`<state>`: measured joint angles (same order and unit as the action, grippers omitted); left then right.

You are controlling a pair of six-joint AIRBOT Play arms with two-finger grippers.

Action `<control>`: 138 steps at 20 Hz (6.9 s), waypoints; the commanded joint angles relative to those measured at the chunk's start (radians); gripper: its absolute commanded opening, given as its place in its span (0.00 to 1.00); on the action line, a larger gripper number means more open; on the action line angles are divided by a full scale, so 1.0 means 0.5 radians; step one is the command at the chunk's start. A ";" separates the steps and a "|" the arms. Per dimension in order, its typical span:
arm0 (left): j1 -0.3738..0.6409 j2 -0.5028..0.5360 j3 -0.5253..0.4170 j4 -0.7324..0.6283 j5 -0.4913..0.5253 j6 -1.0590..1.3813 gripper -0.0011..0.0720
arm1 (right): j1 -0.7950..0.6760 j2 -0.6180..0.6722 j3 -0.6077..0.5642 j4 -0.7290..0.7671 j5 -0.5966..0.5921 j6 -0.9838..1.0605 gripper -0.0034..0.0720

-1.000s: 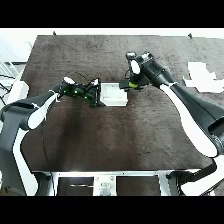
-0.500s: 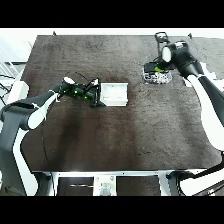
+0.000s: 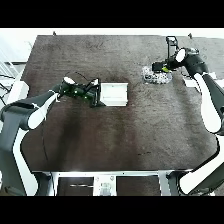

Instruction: Fold the box and place the chain.

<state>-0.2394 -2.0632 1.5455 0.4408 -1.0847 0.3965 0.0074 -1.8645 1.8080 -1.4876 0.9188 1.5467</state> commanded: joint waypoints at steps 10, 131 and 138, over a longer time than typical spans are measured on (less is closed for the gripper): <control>0.000 0.000 0.000 0.000 0.002 0.001 0.57 | -0.014 -0.258 0.070 0.204 0.111 -0.134 0.53; 0.000 0.000 0.000 0.000 -0.016 -0.007 0.57 | 0.214 0.349 -1.138 0.343 -0.369 0.206 0.49; 0.000 0.000 0.000 0.000 -0.017 -0.007 0.57 | 0.221 0.305 -1.115 0.334 -0.368 0.143 0.06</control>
<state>-0.2386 -2.0632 1.5455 0.4412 -1.0931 0.3931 0.1177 -1.7042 1.2434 -1.3216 0.7273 1.6409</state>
